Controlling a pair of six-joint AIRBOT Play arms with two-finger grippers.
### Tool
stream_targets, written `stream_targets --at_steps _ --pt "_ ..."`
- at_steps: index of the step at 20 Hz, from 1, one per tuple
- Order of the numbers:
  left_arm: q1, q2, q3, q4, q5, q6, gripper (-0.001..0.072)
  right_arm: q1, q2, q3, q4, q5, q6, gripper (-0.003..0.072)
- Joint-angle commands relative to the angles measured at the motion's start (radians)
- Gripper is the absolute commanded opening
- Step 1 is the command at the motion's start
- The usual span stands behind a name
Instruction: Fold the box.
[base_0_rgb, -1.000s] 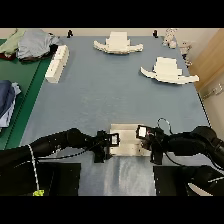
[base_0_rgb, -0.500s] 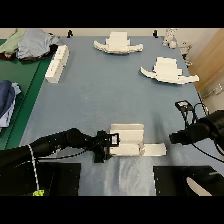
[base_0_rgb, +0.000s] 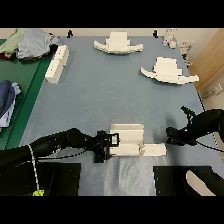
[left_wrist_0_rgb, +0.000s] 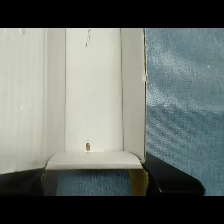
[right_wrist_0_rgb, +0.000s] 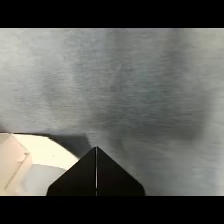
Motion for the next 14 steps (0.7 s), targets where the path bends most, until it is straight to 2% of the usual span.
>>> stream_targets --at_steps 1,7,14 --pt "0.0 0.0 0.0 0.0 0.0 0.0 0.0507 -0.057 -0.06 -0.036 0.121 -0.012 -0.084 0.0002" --pt "0.0 0.0 0.0 0.0 0.0 0.0 0.0507 -0.057 -0.022 -0.142 0.173 -0.021 -0.093 0.0002" --pt "0.0 0.0 0.0 0.0 0.0 0.0 0.0507 -0.056 0.031 -0.147 0.331 -0.045 -0.165 0.0002"
